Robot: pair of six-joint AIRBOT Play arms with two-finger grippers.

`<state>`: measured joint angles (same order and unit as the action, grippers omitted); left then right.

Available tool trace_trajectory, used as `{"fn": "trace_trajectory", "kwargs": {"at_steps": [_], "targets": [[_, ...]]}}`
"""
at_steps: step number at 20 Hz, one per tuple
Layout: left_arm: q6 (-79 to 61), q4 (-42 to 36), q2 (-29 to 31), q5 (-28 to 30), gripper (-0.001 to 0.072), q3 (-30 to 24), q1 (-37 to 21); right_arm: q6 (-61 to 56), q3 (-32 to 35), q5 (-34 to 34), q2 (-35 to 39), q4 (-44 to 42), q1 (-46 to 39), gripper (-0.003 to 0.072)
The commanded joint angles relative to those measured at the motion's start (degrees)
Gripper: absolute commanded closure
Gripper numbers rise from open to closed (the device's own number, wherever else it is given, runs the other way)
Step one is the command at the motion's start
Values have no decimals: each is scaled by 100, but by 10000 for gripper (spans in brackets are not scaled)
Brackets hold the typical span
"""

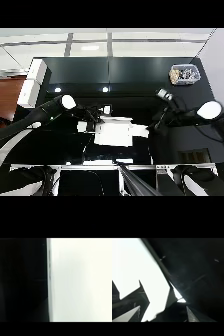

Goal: Fold the box and place the chain.

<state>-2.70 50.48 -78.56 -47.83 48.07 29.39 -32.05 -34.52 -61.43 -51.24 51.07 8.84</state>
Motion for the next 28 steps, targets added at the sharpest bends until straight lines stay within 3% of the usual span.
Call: {"fn": "trace_trajectory", "kwargs": {"at_steps": [1, 5, 8, 24, 28], "targets": [[-197, 98, -48, 326, 685, -17, 39, 592, 479, 855, -2, -7, 743, -17], [-133, 107, -90, 568, 685, -15, 26, 2197, 680, 1119, -2, 15, 1416, -16], [308, 107, -144, 518, 685, -17, 26, 2660, 682, 1117, -4, 17, 1574, -15], [431, 111, -140, 190, 684, -13, 26, 2669, 160, 1263, -4, 579, 1526, -14], [470, 107, -140, 109, 684, -13, 26, 2605, 302, 933, -81, 59, 1495, -14]]}}
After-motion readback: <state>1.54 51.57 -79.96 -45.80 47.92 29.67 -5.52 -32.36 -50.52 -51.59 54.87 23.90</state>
